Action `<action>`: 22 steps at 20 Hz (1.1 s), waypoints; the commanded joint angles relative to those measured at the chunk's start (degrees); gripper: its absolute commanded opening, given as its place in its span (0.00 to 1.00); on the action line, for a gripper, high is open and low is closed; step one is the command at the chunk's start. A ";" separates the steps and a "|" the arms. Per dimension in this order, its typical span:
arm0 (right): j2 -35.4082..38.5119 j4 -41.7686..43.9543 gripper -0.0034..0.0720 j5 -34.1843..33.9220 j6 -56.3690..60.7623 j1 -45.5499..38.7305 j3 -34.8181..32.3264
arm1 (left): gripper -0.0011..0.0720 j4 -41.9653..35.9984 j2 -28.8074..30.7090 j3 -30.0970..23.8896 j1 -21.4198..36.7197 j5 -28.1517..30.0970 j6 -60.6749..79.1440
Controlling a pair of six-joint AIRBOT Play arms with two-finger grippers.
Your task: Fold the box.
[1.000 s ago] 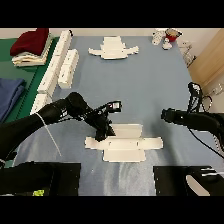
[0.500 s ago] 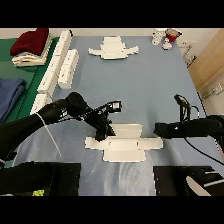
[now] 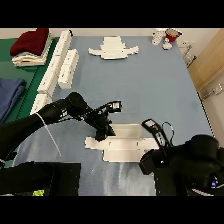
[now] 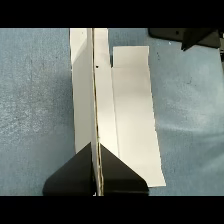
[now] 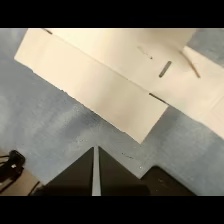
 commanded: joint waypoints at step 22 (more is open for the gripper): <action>-18.25 -22.69 0.84 5.11 -9.66 17.00 0.09 | 0.03 0.00 0.02 0.04 -0.02 0.00 0.00</action>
